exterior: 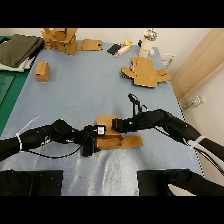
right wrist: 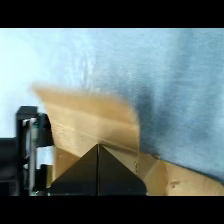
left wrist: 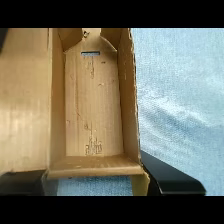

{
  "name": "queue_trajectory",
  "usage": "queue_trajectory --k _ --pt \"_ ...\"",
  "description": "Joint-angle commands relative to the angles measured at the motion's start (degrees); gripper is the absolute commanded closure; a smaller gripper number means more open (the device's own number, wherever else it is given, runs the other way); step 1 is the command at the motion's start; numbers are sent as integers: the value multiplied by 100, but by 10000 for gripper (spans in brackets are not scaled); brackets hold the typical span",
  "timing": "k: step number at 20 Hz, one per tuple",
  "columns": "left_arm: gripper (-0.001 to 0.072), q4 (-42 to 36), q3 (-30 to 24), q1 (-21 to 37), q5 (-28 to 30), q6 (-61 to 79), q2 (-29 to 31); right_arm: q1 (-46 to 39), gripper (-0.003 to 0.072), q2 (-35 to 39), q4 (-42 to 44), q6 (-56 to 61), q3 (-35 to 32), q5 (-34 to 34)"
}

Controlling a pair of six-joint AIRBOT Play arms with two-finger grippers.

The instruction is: Fold the box.

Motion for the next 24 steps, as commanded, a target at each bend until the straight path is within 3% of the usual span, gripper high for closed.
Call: queue_trajectory --k 1,7,13,17,19,22,23,24 --pt "359 2 4 -4 2 2 -2 35 683 -903 2 -452 186 -319" --pt "359 2 4 -4 4 2 -2 107 683 -1115 -203 -872 280 -243" --pt "359 2 4 -4 2 2 -2 109 683 -404 -1818 -765 1049 -389" --pt "359 2 4 -4 2 2 -2 109 683 531 -3104 -304 1106 -1379" --pt "359 2 4 -4 2 2 -2 149 683 953 -3091 -431 841 -2031" --pt "359 2 4 -4 2 2 -2 417 681 1521 -2441 -1998 -87 -2747" --pt "359 2 4 -4 2 2 -2 518 616 1606 -2396 -2463 -393 -2855" --pt "359 2 4 -4 0 2 -2 577 355 1628 -2461 -2706 -614 -2820"
